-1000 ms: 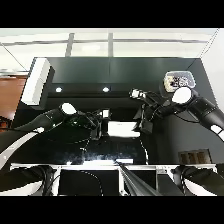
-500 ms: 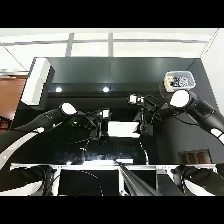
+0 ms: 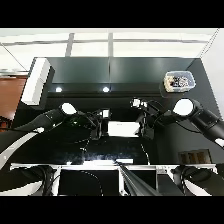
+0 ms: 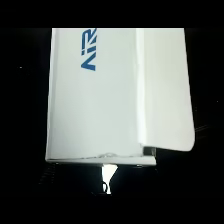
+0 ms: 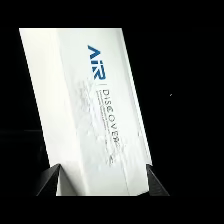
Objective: Fold the box and place the chain.
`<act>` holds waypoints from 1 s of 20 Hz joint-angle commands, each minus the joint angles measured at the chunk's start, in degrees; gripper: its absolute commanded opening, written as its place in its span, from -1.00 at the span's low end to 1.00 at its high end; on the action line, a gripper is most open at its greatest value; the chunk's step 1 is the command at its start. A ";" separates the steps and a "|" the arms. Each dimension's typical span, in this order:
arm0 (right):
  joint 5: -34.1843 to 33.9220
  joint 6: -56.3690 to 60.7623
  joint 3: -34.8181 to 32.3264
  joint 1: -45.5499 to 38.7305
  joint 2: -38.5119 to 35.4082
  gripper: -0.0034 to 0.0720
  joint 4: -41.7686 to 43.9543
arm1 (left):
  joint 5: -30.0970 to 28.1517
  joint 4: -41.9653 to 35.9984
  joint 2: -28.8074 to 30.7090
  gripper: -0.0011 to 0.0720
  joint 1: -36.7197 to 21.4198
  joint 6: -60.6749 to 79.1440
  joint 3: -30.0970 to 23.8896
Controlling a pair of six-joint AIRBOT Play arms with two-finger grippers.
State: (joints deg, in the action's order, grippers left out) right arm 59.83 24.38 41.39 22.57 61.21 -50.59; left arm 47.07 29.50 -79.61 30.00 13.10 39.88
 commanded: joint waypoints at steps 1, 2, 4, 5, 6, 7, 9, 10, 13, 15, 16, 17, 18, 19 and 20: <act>-1.62 -0.50 -0.44 0.07 -0.24 0.27 1.09 | 0.00 0.00 -0.02 0.06 0.04 0.02 0.04; -1.64 -0.50 -0.44 0.09 -0.24 0.23 1.16 | 0.00 0.00 -0.02 0.06 0.04 0.02 0.04; -1.22 -0.48 -0.44 0.09 -0.24 -0.26 1.36 | 0.00 0.00 -0.02 0.06 0.04 0.04 0.04; -1.01 -0.48 -0.44 0.07 -0.24 -0.31 1.51 | 0.00 0.00 -0.02 0.06 0.04 0.02 0.04; -0.70 -0.46 -0.44 0.07 -0.24 -0.31 1.92 | 0.00 0.00 -0.02 0.06 0.04 0.04 0.04; -0.57 -0.46 -0.46 0.09 -0.24 -0.31 2.29 | 0.00 0.00 -0.02 0.06 0.04 0.02 0.04; -0.15 -0.42 -0.46 0.09 -0.24 -0.32 2.62 | 0.00 0.00 -0.02 0.06 0.04 0.02 0.04; 0.07 -0.42 -0.52 0.07 -0.24 -0.32 2.54 | 0.00 0.00 -0.02 0.06 0.04 0.02 0.04; 0.24 -0.42 -1.25 0.07 -0.24 -0.32 2.51 | 0.00 0.00 -0.02 0.06 0.04 0.02 0.04; 0.31 -0.42 -1.68 0.07 -0.24 -0.31 2.45 | 0.02 0.00 -0.02 0.06 0.04 0.02 0.04; 0.31 -0.42 -1.68 0.07 -0.24 -0.20 2.03 | 0.02 0.00 -0.02 0.06 0.04 0.04 0.04; 0.28 -0.44 -1.68 0.07 -0.24 -0.17 1.95 | 0.02 0.00 -0.02 0.06 0.04 0.02 0.04; 0.11 -0.42 -1.68 0.07 -0.24 -0.17 1.95 | 0.02 0.00 -0.02 0.06 0.04 0.02 0.04; 0.09 -0.42 -1.68 0.07 -0.24 -0.15 1.95 | 0.04 0.00 -0.02 0.06 0.04 0.02 0.04; 0.09 -0.42 -1.68 0.07 -0.24 -0.15 1.95 | 0.02 0.00 -0.02 0.06 0.04 0.04 0.04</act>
State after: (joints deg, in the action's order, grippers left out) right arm 59.94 23.86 39.81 22.63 60.99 -48.27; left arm 47.11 29.54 -79.61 30.00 13.15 39.88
